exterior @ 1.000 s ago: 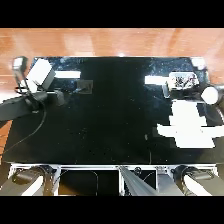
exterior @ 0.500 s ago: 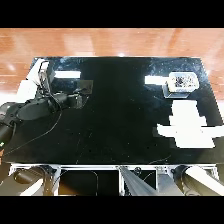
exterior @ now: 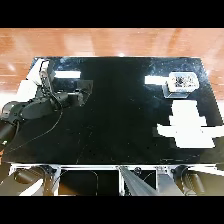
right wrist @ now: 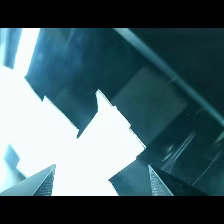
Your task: Fold the box and place the chain.
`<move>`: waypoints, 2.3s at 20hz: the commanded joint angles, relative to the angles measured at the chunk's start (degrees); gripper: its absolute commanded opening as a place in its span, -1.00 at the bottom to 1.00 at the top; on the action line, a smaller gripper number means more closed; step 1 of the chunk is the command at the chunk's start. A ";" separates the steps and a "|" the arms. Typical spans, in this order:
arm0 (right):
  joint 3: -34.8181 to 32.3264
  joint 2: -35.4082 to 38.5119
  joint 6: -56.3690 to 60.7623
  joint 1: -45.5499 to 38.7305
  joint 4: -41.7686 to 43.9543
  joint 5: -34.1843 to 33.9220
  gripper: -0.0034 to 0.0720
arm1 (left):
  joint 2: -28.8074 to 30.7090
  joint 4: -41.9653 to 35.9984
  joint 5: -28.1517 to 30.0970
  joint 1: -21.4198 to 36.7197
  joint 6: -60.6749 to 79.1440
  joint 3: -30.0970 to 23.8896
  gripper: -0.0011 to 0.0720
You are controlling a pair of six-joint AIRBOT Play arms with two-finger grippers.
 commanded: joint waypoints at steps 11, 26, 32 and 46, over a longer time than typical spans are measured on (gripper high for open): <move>13.38 -17.97 -0.22 6.45 -2.67 8.74 0.82 | -0.13 0.00 -0.20 -0.04 -0.11 0.00 0.73; 9.11 -16.28 -1.20 16.94 -7.28 10.10 -0.82 | -0.15 0.22 -0.22 -0.04 -2.89 0.00 0.72; 8.48 -10.12 -2.45 17.77 -0.94 9.51 -0.80 | -0.15 0.22 -0.63 -0.04 -2.86 0.00 0.72; -12.70 11.39 3.23 58.86 15.45 -7.17 -0.80 | -3.37 4.76 -2.97 0.98 -2.43 0.00 0.72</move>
